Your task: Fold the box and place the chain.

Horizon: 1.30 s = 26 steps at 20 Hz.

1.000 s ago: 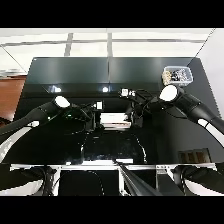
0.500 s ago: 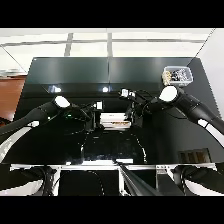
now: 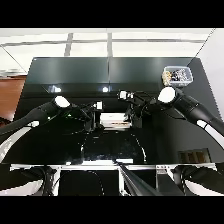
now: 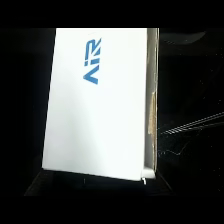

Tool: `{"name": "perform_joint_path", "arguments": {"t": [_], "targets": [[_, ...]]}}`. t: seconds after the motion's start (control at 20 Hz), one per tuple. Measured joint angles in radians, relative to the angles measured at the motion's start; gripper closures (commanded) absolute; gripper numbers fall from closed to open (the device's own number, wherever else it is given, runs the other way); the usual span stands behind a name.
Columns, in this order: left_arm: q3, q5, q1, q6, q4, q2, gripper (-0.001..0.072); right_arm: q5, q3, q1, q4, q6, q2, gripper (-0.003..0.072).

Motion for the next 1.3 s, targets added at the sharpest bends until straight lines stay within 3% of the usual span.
{"name": "perform_joint_path", "arguments": {"t": [0.05,0.7,0.95,1.0,1.05,1.3], "targets": [[0.000,0.000,0.000,0.000,0.000,0.000,0.0361,0.001,0.000,0.000,-0.002,0.001,0.000,0.0377],[0.000,0.001,0.000,0.000,-0.001,0.000,0.0361,0.011,-0.008,0.000,-0.037,0.001,0.002,0.0377],[0.000,0.000,0.000,-0.001,-0.001,0.000,0.0361,0.048,-0.009,-0.017,-0.056,0.095,0.072,0.0378],[0.000,0.000,0.000,-0.001,-0.001,0.000,0.0361,0.070,-0.009,-0.022,-0.056,0.150,0.092,0.0415],[0.000,0.000,0.000,-0.001,-0.001,0.000,0.0361,0.089,-0.009,-0.027,-0.053,0.232,0.108,0.0685],[0.000,0.000,0.000,-0.001,0.000,0.000,0.0361,0.140,-0.048,-0.035,0.116,0.578,0.122,0.0670]]}}
